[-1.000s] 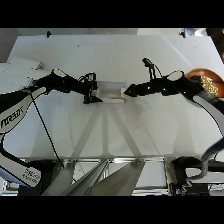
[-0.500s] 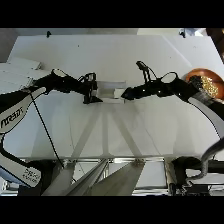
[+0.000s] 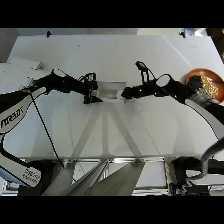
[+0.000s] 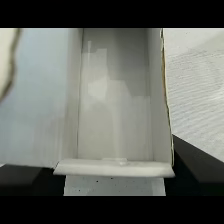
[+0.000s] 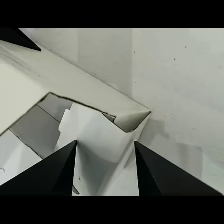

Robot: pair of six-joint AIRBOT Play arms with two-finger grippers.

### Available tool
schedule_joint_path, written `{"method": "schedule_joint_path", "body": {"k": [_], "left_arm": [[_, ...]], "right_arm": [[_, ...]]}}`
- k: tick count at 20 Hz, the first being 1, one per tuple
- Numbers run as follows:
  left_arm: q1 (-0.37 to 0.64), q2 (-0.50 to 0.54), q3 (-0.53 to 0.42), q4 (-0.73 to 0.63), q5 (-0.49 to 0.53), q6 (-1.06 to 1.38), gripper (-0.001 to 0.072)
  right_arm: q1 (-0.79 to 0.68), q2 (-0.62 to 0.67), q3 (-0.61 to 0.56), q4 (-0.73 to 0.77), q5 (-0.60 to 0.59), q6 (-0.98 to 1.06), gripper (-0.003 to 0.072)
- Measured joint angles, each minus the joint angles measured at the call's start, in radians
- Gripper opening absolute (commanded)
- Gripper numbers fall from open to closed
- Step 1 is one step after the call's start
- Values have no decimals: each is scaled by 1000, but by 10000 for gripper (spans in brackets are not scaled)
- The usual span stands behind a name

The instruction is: Fold the box and place the chain.

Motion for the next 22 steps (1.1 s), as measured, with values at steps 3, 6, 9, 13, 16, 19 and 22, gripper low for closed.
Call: {"method": "schedule_joint_path", "body": {"k": [3, 6, 9, 13, 16, 19, 22], "left_arm": [[0, 0, 0, 0, -1, 0, 413], [1, 0, 0, 0, -1, -1, 413], [1, 0, 0, 0, -1, 0, 413], [1, 0, 0, 0, -1, 1, 413], [0, 0, 0, 0, 0, 3, 413], [0, 0, 0, 0, 0, 2, 413], [0, 0, 0, 0, 0, -1, 413]], "right_arm": [[21, 0, 0, 2, -23, 35, 395], [47, 0, 0, -12, -59, 82, 391], [75, 0, 0, -86, -86, 175, 391], [108, 0, 0, -269, -91, 371, 374], [129, 0, 3, -368, -97, 467, 372], [148, 0, 21, -449, -92, 549, 372], [169, -5, 67, -580, -70, 661, 372]]}}
